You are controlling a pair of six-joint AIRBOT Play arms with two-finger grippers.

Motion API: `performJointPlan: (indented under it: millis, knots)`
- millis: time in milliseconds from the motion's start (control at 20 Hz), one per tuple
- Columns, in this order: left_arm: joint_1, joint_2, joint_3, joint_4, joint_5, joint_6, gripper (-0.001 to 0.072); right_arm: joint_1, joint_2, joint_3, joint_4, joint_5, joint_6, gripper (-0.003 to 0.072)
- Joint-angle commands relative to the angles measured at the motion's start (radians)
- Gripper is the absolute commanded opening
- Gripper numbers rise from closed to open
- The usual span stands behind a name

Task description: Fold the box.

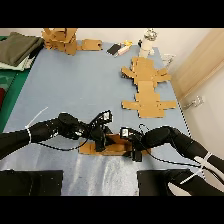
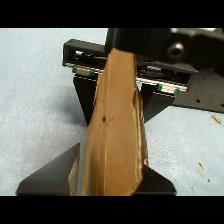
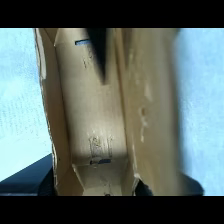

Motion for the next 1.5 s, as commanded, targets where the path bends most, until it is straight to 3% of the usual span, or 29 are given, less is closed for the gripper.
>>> performJointPlan:
  millis: [0, 200, 250, 350, 450, 500, 600, 700, 800, 900, 1000, 1100, 1450]
  knots:
    - [0.005, 0.007, 0.000, 0.007, 0.026, -0.072, 0.0316, 0.001, 0.000, 0.000, 0.000, -0.001, 0.000, 0.0495]
    - [0.063, 0.076, 0.000, 0.101, 0.026, -0.177, 0.0318, 0.001, 0.000, 0.000, 0.000, -0.003, 0.000, 0.0495]
    - [0.078, 0.103, 0.000, 0.193, 0.024, -0.259, 0.0329, 0.001, 0.000, 0.000, 0.000, -0.003, 0.000, 0.0495]
    - [0.094, 0.167, 0.000, 0.443, -0.008, -0.507, 0.0512, 0.001, 0.000, 0.000, 0.000, -0.003, 0.000, 0.0495]
    - [0.095, 0.230, 0.000, 0.649, -0.121, -0.743, 0.0510, 0.001, 0.000, 0.000, 0.000, -0.003, 0.000, 0.0495]
    - [0.095, 0.255, 0.000, 0.704, -0.212, -0.838, 0.0411, 0.001, 0.000, 0.000, 0.000, -0.003, 0.000, 0.0495]
    - [0.095, 0.279, 0.000, 0.716, -0.403, -0.972, 0.0004, 0.001, 0.000, 0.000, 0.000, -0.003, 0.000, 0.0495]
    - [0.067, 0.279, -0.005, 0.649, -0.467, -1.222, 0.0010, 0.001, 0.000, 0.000, 0.000, -0.003, 0.000, 0.0495]
    - [0.006, 0.279, -0.005, 0.558, -0.394, -1.311, 0.0010, 0.001, 0.000, 0.000, 0.000, -0.003, 0.000, 0.0495]
    - [-0.043, 0.268, -0.005, 0.433, -0.233, -1.308, 0.0010, 0.001, 0.000, 0.000, 0.000, -0.003, 0.000, 0.0495]
    - [-0.045, 0.233, -0.004, 0.309, -0.096, -1.274, 0.0010, 0.001, 0.000, 0.000, 0.000, -0.003, 0.000, 0.0495]
    - [-0.031, 0.188, 0.013, 0.236, -0.030, -1.214, 0.0009, 0.001, 0.000, 0.000, 0.000, -0.003, 0.000, 0.0495]
    - [-0.015, 0.076, 0.095, 0.233, 0.130, -1.209, 0.0009, 0.001, 0.000, 0.000, 0.000, -0.003, 0.000, 0.0495]
